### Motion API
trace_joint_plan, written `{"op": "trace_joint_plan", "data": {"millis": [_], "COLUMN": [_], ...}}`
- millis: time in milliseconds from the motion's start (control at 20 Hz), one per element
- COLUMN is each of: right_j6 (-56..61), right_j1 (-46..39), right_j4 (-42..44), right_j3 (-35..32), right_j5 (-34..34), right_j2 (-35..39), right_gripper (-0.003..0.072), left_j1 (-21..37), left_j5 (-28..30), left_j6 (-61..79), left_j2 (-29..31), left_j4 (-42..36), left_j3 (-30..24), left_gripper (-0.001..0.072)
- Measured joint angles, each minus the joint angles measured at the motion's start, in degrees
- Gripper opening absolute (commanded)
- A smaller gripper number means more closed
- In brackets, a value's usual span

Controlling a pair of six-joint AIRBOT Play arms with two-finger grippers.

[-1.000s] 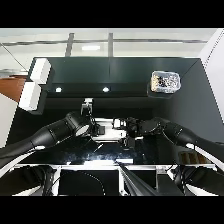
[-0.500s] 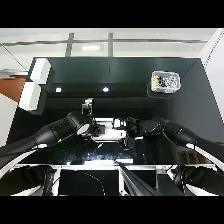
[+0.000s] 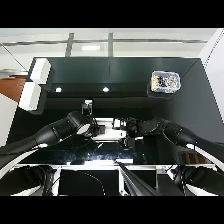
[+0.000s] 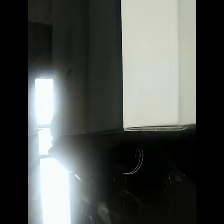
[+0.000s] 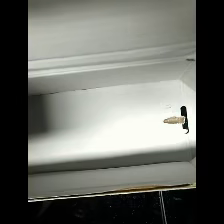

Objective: Fold the box and place the chain.

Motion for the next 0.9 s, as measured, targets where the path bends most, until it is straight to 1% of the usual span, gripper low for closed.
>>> {"op": "trace_joint_plan", "data": {"millis": [150,200,300,350,400,550,750,800,850,900], "right_j6": [-0.04,-0.04,-0.09,-0.07,-0.04,-0.04,-0.04,-0.04,-0.04,-0.04], "right_j1": [0.0,0.0,0.0,0.0,0.0,0.0,0.0,0.0,0.0,0.0], "right_j4": [-0.02,-0.04,-0.13,-0.04,-0.04,-0.04,-0.07,-0.04,-0.04,-0.04], "right_j3": [0.0,0.0,0.0,0.0,0.0,0.0,0.0,0.0,0.0,0.0], "right_j5": [0.31,0.33,0.52,0.57,0.76,0.85,0.81,0.79,0.79,0.79], "right_j2": [0.0,0.0,0.0,0.0,0.0,0.0,0.0,0.0,0.0,0.0], "right_gripper": [0.0526,0.0526,0.0526,0.0526,0.0526,0.0526,0.0526,0.0526,0.0527,0.0526], "left_j1": [-0.48,-0.55,-0.66,-0.7,-0.72,-0.72,-0.72,-0.72,-0.72,-0.72], "left_j5": [0.0,-0.02,-0.22,-0.09,-0.15,-1.22,-2.25,-2.56,-2.89,-3.13], "left_j6": [0.13,0.17,0.46,0.42,0.44,0.42,0.39,0.39,0.37,0.39], "left_j2": [-0.02,-0.02,-0.07,-0.07,-0.07,-0.07,-1.09,-1.46,-1.79,-2.01], "left_j4": [-0.11,-0.15,-0.48,-0.79,-0.79,0.11,0.74,0.74,0.72,0.76], "left_j3": [0.04,0.11,0.66,1.16,1.73,3.26,4.0,4.02,4.07,4.11], "left_gripper": [0.0033,0.0072,0.0272,0.0349,0.0399,0.0405,0.0394,0.0343,0.0275,0.0245]}}
